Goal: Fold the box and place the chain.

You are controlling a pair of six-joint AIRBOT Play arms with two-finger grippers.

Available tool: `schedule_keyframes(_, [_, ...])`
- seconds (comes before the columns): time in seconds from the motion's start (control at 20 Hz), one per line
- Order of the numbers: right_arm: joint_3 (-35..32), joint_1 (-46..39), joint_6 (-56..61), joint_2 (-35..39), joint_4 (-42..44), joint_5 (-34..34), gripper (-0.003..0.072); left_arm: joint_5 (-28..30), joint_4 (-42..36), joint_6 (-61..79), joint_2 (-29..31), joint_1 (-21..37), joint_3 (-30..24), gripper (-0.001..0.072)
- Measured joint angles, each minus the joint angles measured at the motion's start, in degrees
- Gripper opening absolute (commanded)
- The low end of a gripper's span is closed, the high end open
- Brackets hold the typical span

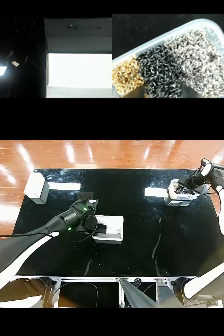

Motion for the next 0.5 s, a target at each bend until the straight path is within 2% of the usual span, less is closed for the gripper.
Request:
schedule_keyframes(0.05, [0.1, 0.1, -0.3, -0.4, 0.0, 0.2, 0.0209, 0.0, 0.0, 0.0, 0.0, 0.0, 0.0, 0.0026])
schedule_keyframes(0.15, [0.2, 0.2, -0.3, -0.9, 0.4, 0.2, 0.0189, -0.1, 0.1, 0.0, 0.0, 0.0, 0.0, 0.0026])
schedule_keyframes(0.2, [0.3, 0.2, -0.5, -1.0, 0.5, 0.2, 0.0063, -0.1, 0.1, 0.0, 0.0, 0.0, 0.0, 0.0026])
schedule_keyframes(0.25, [0.3, 0.2, -0.6, -1.1, 0.5, 0.4, 0.0023, -0.1, 0.2, 0.0, 0.0, 0.0, 0.0, 0.0026])
schedule_keyframes(0.5, [0.3, 0.3, -2.8, 0.6, 1.2, 1.9, 0.0022, -0.2, 0.2, 0.0, 0.0, 0.0, 0.0, 0.0026])
